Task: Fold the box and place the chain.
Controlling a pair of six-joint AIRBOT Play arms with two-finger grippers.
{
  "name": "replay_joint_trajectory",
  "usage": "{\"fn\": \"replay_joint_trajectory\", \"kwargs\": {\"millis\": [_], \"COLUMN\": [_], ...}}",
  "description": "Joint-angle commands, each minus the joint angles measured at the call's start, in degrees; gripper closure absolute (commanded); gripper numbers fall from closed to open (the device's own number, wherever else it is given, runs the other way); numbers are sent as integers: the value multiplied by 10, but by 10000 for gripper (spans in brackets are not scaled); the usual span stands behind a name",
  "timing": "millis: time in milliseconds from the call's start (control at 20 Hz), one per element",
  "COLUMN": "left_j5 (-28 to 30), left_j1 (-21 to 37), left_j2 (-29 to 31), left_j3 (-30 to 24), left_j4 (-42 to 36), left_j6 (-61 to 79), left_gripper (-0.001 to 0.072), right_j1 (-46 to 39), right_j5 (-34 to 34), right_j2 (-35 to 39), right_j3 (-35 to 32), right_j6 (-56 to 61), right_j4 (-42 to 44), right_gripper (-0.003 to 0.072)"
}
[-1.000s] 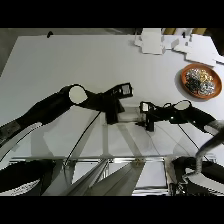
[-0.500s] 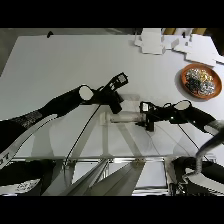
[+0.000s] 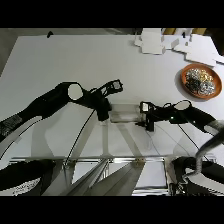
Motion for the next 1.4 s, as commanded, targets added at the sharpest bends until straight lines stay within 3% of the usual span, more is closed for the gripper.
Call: {"fn": "replay_joint_trajectory", "kwargs": {"millis": [0,200,350,500,700,1250,1300,1350], "left_j5": [-43,-44,-43,-11,58,53,46,37], "left_j1": [4,25,50,60,57,14,10,7], "left_j2": [7,8,8,8,6,-29,-29,-29], "left_j3": [-26,-56,-75,-82,-82,-82,-82,-82], "left_j4": [32,53,51,24,-49,-78,-83,-90], "left_j6": [-12,-1,113,234,291,325,325,325], "left_gripper": [708,707,669,429,426,442,465,537], "right_j1": [0,0,0,0,0,0,0,0], "right_j5": [0,0,0,0,0,0,0,0], "right_j2": [0,0,0,0,0,0,0,0], "right_j3": [0,0,0,0,0,0,0,0], "right_j6": [0,0,0,0,0,0,0,0], "right_j4": [0,0,0,0,0,0,0,0], "right_gripper": [346,346,346,346,346,346,346,346]}}
